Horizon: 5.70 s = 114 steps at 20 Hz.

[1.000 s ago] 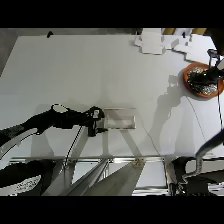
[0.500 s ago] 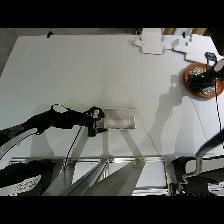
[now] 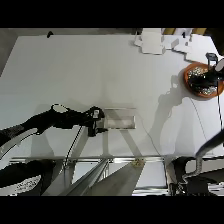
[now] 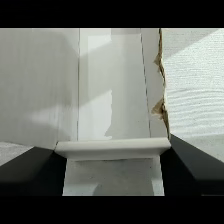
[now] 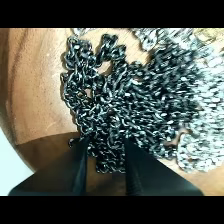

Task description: Fold the box and place the chain.

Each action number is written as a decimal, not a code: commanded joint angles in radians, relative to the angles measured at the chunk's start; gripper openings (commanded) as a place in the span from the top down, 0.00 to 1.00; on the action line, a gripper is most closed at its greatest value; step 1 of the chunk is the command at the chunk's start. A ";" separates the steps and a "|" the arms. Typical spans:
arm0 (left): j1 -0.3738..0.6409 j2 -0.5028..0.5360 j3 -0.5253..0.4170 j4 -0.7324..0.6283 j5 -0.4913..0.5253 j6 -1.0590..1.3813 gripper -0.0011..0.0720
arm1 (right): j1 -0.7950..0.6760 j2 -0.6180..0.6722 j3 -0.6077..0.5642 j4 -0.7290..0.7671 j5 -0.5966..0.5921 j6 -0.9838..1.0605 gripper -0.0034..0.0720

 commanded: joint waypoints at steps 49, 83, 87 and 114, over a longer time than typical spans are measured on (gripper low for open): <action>0.000 0.000 0.001 0.000 0.000 0.000 0.78 | -0.111 0.050 0.012 0.083 0.042 -0.045 0.69; 0.000 0.000 0.001 0.000 0.000 0.000 0.78 | -0.111 0.168 0.012 0.100 0.101 -0.103 0.93; 0.000 0.000 0.001 0.001 0.000 0.000 0.78 | -0.111 0.318 0.012 0.239 0.212 -0.171 0.94; 0.000 0.000 0.001 0.000 0.000 0.000 0.78 | 0.738 0.987 -0.048 0.593 0.438 -0.027 0.93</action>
